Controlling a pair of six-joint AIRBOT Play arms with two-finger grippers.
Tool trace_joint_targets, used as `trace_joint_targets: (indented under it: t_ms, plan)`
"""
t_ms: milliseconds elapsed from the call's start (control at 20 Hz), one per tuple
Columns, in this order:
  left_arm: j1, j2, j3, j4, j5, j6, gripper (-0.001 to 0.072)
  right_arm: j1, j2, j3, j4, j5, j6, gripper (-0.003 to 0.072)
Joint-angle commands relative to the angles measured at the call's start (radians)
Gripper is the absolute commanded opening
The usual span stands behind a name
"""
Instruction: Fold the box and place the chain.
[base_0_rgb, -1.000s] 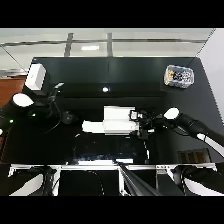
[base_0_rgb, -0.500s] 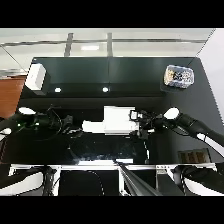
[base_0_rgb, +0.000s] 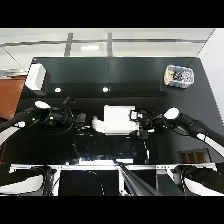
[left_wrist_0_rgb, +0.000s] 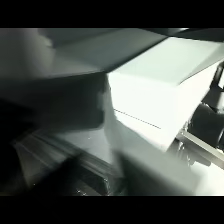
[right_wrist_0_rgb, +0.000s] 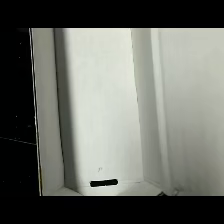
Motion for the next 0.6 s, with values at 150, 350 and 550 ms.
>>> trace_joint_targets:
  t_ms: [150, 350, 550]
  plan:
    - [-0.063, -0.004, 0.084, -0.002, -0.036, -0.007, 0.0671, 0.000, 0.000, 0.000, 0.000, 0.000, 0.000, 0.0057]
    - [-0.174, -0.004, 0.121, 0.030, 0.041, -0.094, 0.0581, 0.000, 0.000, 0.000, 0.000, 0.000, 0.000, 0.0057]
    - [-0.268, -0.003, 0.187, 0.182, 0.090, -0.272, 0.0481, 0.000, 0.000, 0.000, 0.000, 0.000, 0.000, 0.0057]
